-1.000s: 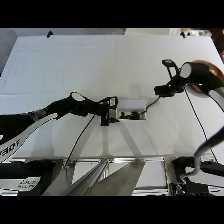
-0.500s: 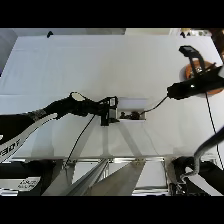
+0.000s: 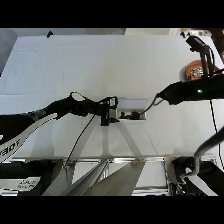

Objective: Fold the box and place the chain.

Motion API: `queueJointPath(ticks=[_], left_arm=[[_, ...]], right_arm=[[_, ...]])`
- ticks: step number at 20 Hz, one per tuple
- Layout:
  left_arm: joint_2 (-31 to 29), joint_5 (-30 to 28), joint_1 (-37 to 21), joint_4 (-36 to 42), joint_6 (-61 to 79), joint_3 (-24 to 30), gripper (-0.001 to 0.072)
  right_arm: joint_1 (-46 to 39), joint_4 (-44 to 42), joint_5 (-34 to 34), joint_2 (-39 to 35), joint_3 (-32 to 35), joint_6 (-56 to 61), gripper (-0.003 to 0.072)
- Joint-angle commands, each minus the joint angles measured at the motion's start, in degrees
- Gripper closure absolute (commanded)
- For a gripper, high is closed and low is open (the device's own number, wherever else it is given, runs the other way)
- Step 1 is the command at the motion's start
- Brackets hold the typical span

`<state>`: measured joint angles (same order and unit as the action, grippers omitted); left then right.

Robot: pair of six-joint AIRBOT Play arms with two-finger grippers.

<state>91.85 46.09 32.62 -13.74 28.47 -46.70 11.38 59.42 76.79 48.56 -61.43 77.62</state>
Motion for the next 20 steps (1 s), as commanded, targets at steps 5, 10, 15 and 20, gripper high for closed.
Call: queueJointPath(ticks=[5,10,15,20], left_arm=[[0.0,0.0,0.0,0.0,0.0,0.0,0.0574],[0.0,0.0,0.0,0.0,0.0,0.0,0.0574],[0.0,0.0,0.0,0.0,0.0,0.0,0.0574],[0.0,0.0,0.0,0.0,0.0,0.0,0.0574]], right_arm=[[11.7,2.3,-7.4,3.5,1.6,3.1,0.0670],[15.9,2.4,-11.8,8.5,7.4,3.1,0.0669],[17.9,5.1,-15.2,13.1,7.9,2.9,0.0663],[17.0,10.0,-9.1,12.7,3.3,-0.5,0.0251]])
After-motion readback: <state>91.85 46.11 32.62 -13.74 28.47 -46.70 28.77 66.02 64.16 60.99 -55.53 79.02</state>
